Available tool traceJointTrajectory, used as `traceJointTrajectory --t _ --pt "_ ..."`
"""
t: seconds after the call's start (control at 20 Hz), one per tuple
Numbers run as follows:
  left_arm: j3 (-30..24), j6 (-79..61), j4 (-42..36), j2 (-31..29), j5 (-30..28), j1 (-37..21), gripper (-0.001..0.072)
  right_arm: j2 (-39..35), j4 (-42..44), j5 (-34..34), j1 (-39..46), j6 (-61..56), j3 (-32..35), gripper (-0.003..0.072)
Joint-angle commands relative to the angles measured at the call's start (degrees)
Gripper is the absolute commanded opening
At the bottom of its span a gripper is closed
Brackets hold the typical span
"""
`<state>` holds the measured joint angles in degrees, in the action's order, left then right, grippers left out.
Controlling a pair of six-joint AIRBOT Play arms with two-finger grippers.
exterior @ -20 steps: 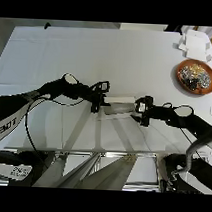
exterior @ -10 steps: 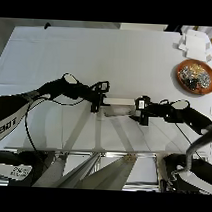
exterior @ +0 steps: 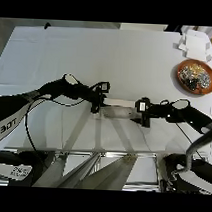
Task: Fold the box and place the chain.
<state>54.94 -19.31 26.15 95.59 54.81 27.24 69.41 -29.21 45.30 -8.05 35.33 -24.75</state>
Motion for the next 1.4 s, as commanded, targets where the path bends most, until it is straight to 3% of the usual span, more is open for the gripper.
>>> traceJointTrajectory --t 0.0,1.0,1.15,1.35 --pt "0.07 0.04 0.09 -0.02 -0.13 -0.02 0.0011 -0.11 0.52 1.84 1.03 0.28 -0.39 0.059" --pt "0.07 0.04 0.09 -0.02 -0.11 -0.02 0.0011 3.52 1.4 2.29 -1.27 -0.79 -2.14 0.0585" --pt "0.07 0.04 0.07 -0.02 -0.11 -0.02 0.0011 3.76 1.36 2.29 -1.29 -1.01 -2.12 0.0533" --pt "0.07 0.04 0.09 -0.02 -0.11 -0.02 0.0011 3.8 1.44 1.86 -1.29 -0.87 -2.14 0.0549"
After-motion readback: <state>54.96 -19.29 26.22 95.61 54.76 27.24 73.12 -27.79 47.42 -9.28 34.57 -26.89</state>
